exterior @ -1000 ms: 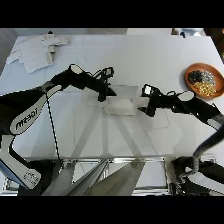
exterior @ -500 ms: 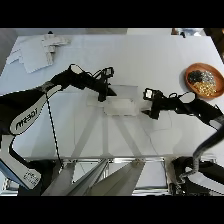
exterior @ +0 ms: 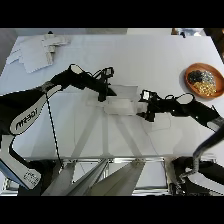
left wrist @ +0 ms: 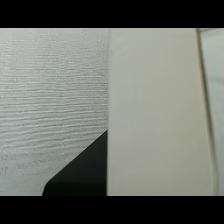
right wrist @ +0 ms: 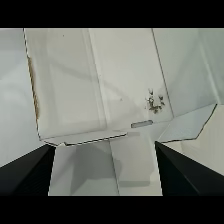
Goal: Fold the box and place the chain.
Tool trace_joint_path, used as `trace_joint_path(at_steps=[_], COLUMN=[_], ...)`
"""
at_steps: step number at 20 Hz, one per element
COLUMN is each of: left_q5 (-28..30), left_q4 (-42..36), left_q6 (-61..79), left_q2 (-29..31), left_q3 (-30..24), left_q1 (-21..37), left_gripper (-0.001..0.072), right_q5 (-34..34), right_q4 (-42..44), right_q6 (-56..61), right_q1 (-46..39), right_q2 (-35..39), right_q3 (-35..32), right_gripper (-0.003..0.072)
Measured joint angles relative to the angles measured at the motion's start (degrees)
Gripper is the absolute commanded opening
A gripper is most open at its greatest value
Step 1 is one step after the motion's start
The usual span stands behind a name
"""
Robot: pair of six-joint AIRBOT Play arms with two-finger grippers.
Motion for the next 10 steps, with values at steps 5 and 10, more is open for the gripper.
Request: trace_joint_path(at_steps=[5, 10], left_q5=[0.0, 0.0], left_q4=[0.0, 0.0], left_q6=[0.0, 0.0], left_q2=[0.0, 0.0], left_q3=[0.0, 0.0], left_q1=[0.0, 0.0], left_gripper=[0.0009, 0.0009], right_q5=[0.9, 1.0], right_q4=[0.1, -1.8], right_q6=[0.5, 2.0], right_q1=[0.4, 0.4], right_q2=[0.0, -0.1], right_q3=[0.0, 0.0], right_gripper=[0.0693, 0.0693])
